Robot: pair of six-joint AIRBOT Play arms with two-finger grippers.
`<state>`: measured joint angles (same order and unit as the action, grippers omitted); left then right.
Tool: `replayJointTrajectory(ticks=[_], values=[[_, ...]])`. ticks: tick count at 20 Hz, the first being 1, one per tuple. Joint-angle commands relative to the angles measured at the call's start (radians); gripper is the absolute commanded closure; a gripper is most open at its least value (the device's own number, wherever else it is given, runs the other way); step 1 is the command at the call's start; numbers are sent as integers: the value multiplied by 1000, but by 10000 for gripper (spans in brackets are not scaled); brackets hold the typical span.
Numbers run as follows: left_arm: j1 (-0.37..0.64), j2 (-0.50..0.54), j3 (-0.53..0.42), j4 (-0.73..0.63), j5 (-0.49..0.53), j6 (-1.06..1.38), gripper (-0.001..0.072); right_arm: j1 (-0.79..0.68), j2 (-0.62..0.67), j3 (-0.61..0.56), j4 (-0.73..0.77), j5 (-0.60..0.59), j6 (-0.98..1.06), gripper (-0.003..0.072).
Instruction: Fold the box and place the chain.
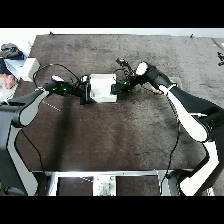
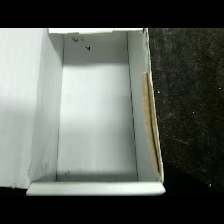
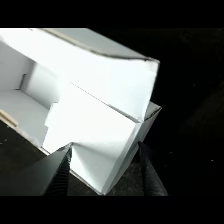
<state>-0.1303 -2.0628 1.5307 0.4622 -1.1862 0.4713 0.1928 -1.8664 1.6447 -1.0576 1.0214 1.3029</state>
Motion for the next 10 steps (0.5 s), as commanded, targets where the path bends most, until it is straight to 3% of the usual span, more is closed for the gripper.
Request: replayJointTrajectory(ticks=[1,10], values=[[0,0,0,0,0,0,303,26,-18,26,-90,-14,82,225],[0,0,1,0,-1,0,302,101,-168,340,-373,246,290,225]])
